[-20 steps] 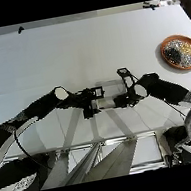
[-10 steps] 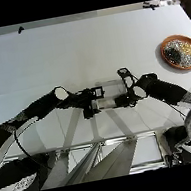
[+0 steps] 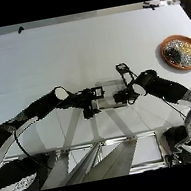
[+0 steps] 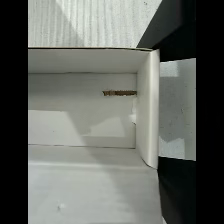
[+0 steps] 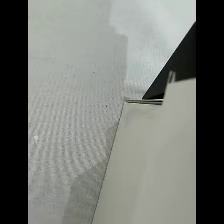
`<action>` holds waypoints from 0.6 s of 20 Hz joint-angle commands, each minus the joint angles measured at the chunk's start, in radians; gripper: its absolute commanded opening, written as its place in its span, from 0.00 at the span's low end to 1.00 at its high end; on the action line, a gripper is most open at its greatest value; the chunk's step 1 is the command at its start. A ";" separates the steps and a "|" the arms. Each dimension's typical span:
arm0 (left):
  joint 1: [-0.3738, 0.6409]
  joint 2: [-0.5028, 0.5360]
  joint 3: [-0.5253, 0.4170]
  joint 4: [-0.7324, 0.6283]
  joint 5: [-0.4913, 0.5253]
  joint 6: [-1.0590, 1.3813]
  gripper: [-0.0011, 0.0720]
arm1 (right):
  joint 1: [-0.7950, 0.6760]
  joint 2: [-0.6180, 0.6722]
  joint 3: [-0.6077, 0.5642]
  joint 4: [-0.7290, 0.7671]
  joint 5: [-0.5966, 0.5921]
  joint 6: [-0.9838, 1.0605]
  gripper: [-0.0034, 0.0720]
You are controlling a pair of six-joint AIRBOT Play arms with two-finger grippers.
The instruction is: Fold the box and place the chain.
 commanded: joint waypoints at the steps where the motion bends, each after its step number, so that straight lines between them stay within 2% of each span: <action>1: 0.000 0.001 0.001 0.000 0.000 0.000 0.03 | 0.000 -0.012 0.015 -0.024 0.040 0.000 0.39; 6: 0.000 0.001 0.001 0.000 0.000 0.000 0.03 | 0.000 -0.064 0.015 -0.042 0.043 0.008 0.37; 7: 0.000 0.001 0.001 0.000 0.001 0.000 0.03 | 0.000 -0.065 0.015 -0.052 0.043 0.008 0.30; 12: 0.000 0.001 0.001 0.000 0.000 0.000 0.03 | 0.000 -0.080 0.015 -0.068 0.043 0.024 0.24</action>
